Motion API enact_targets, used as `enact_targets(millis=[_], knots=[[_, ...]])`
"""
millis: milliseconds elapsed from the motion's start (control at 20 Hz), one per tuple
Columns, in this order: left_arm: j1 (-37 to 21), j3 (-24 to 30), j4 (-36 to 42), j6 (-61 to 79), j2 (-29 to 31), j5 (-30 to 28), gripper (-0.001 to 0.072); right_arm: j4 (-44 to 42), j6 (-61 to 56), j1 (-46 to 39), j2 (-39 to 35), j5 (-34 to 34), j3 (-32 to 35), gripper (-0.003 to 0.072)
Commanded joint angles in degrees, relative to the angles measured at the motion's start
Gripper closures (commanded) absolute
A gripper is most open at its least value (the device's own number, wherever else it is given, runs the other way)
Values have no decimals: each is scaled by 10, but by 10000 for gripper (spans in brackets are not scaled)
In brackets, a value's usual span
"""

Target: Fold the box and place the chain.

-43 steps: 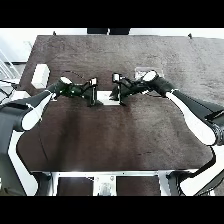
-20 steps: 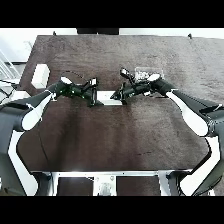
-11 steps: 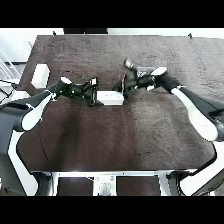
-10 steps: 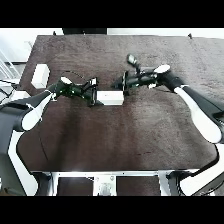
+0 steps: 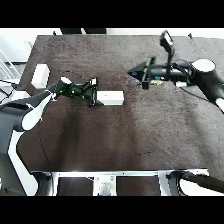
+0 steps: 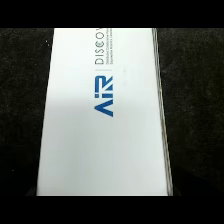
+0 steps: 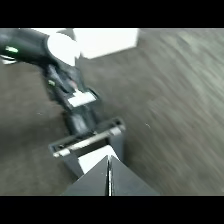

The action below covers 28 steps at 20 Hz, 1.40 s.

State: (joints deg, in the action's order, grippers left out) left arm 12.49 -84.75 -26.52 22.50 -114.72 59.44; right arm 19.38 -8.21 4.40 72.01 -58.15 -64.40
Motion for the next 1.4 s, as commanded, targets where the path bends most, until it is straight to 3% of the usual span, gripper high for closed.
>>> enact_targets(millis=[0,50,150,200,400,800,1050,1250,1350], knots=[[0,0,0,0,0,1,310,18,-34,-22,-97,103,146,684],[0,0,5,0,1,3,313,18,-34,-23,-109,111,174,684],[-2,-1,10,-11,10,16,673,18,-34,-24,-121,113,216,684],[-3,-3,11,-24,20,26,687,18,-36,-24,-121,112,228,684],[-27,-5,13,-136,80,17,690,17,-49,-24,-121,113,237,683],[-145,-3,20,-394,213,-136,693,2,-75,-24,-121,113,237,683],[-167,80,21,-421,249,-368,692,1,-79,-23,-121,126,237,683],[-167,155,47,-422,243,-484,689,-12,-78,-23,-120,133,237,683],[-167,174,49,-428,227,-515,689,-14,-79,-23,-120,136,238,683]])
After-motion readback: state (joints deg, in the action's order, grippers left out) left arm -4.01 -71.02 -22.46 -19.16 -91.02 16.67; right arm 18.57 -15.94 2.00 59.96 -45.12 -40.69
